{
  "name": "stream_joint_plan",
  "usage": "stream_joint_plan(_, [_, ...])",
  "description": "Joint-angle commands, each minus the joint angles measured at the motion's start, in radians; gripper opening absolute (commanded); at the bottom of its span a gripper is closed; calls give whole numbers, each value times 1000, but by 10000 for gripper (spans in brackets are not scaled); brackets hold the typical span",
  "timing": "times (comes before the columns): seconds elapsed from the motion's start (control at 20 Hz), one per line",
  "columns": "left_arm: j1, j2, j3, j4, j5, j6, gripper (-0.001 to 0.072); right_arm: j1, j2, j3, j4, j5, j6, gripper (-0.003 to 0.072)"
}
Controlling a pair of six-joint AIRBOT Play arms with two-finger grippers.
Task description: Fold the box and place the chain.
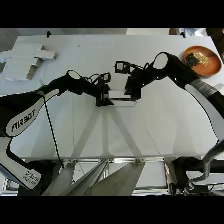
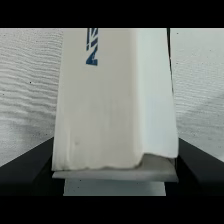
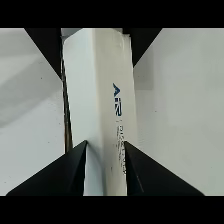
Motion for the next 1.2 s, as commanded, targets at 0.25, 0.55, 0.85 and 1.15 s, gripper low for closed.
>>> stream_joint_plan(0.25, [0, 0, 0, 0, 0, 2, 475, 23, 1, -2, -58, -40, 151, 214])
stream_joint_plan(0.55, [0, 0, 0, 0, 0, 2, 475, 64, 1, -40, -65, -35, 199, 213])
stream_joint_plan(0.85, [0, 0, 0, 0, 0, 2, 475, 85, 1, -71, -64, -27, 226, 238])
stream_joint_plan(1.15, [0, 0, 0, 0, 0, 2, 475, 85, 15, -71, -65, -3, 227, 338])
